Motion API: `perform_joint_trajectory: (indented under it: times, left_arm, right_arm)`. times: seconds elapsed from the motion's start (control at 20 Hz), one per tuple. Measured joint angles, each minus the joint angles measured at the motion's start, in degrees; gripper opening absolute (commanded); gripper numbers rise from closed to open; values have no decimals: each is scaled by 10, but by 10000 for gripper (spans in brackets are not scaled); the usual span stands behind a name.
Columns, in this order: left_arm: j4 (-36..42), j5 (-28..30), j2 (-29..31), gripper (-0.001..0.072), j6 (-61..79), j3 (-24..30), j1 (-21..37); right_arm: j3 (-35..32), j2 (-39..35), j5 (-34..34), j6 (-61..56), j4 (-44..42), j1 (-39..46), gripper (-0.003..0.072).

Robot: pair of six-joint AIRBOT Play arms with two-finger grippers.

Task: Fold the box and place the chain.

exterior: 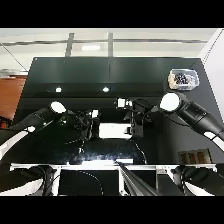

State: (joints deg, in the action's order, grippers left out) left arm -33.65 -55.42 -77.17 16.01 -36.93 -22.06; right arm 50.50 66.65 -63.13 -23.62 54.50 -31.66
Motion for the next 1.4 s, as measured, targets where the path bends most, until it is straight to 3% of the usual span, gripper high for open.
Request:
perform_joint_trajectory:
  times: [0.2,0.3,0.4,0.45,0.5,1.15,1.2,1.25,1.4]
  left_arm:
    - [0,0,0,296,0,0,0]
    - [0,0,0,296,0,0,0]
    - [0,0,0,296,0,0,0]
    - [0,0,0,296,0,0,0]
    - [0,0,0,296,0,0,0]
    - [0,0,0,296,1,0,0]
    - [0,0,0,296,1,0,0]
    - [0,0,0,296,1,0,0]
    - [0,0,0,296,1,0,0]
  right_arm:
    - [-13,0,11,-16,17,-17,706]
    - [-19,0,27,-19,22,-21,489]
    - [-21,0,38,-22,24,-23,476]
    - [-23,0,43,-22,24,-23,413]
    - [-23,0,47,-23,26,-24,259]
    - [-32,0,53,-35,26,-25,253]
    - [-33,0,51,-36,26,-25,259]
    - [-34,0,51,-36,26,-25,345]
    - [-35,0,47,-38,28,-25,351]
